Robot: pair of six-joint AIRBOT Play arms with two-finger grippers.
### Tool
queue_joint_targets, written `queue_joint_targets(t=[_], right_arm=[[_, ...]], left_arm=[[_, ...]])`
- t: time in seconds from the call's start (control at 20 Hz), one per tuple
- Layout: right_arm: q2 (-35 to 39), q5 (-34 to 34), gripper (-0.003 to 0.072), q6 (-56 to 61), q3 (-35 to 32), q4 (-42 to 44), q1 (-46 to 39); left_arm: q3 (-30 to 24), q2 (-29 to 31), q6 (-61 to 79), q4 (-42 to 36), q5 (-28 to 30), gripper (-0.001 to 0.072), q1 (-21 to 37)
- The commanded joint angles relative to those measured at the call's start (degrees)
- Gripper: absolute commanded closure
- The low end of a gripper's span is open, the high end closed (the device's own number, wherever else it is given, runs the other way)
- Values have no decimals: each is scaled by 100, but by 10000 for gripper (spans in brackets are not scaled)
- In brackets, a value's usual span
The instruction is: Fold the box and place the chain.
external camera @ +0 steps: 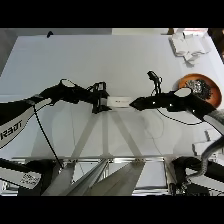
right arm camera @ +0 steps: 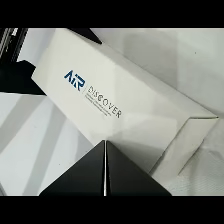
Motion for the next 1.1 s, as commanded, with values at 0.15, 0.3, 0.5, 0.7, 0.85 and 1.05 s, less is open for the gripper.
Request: queue_joint_targets(t=[0.15,0.3,0.5,0.7,0.85,1.05], right_arm=[[-83,39,677,-114,-131,-20,-13],[72,35,677,-168,-131,127,-13],[758,31,676,-437,-127,697,-13],[1768,44,676,-431,-125,990,-13],[2006,46,677,-297,-42,953,26],[1340,-94,677,232,651,223,763]], left_arm=[[0,2,-24,-15,7,355,2],[0,2,-22,-13,7,355,2],[0,2,-24,-15,7,355,2],[0,0,-24,-15,4,355,2],[0,2,-24,-13,7,355,2],[0,2,-24,-15,7,355,2]])
